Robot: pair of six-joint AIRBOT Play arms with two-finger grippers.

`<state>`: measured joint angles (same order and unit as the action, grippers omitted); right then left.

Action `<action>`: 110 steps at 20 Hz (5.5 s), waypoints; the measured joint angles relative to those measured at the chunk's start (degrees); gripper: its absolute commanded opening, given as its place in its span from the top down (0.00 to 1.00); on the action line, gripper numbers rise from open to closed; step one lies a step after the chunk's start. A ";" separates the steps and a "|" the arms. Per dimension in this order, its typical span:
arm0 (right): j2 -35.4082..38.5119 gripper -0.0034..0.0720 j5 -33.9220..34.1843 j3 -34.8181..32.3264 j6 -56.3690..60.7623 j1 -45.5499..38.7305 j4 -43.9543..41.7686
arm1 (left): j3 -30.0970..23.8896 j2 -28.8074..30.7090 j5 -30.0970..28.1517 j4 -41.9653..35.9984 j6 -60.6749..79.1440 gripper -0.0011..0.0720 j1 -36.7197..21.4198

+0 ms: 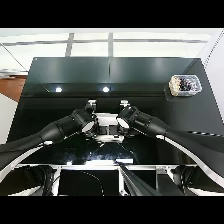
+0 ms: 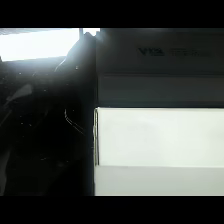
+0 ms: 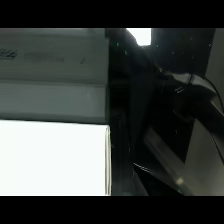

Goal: Fold the box and place the chain.

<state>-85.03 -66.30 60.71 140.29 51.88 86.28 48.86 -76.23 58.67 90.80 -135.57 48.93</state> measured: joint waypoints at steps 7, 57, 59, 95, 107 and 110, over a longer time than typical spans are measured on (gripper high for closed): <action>7.21 0.37 -2.58 0.02 -3.23 -0.02 0.87 | 0.00 0.00 0.02 0.00 -0.02 0.95 0.00; -13.84 0.74 17.09 18.86 -6.40 -63.95 -15.56 | 0.00 0.00 0.09 0.00 -0.02 0.95 0.00; -13.92 0.89 17.97 18.88 -7.82 -63.82 -15.85 | 0.00 0.00 0.09 0.00 -0.02 0.95 0.00; 26.91 0.90 -22.69 26.43 -62.03 -46.60 -25.88 | 0.00 0.00 0.07 0.00 -0.02 0.95 0.00; 27.82 0.90 -14.56 15.54 -59.58 -24.39 -31.69 | 0.00 0.00 0.07 0.00 -0.02 0.95 0.00; 27.23 0.90 -9.44 12.94 -58.93 -20.57 -32.30 | 0.00 0.00 0.07 0.00 -0.02 0.95 0.00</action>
<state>-57.80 -75.75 73.65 81.36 31.31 53.98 48.86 -76.23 58.74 90.80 -135.59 48.93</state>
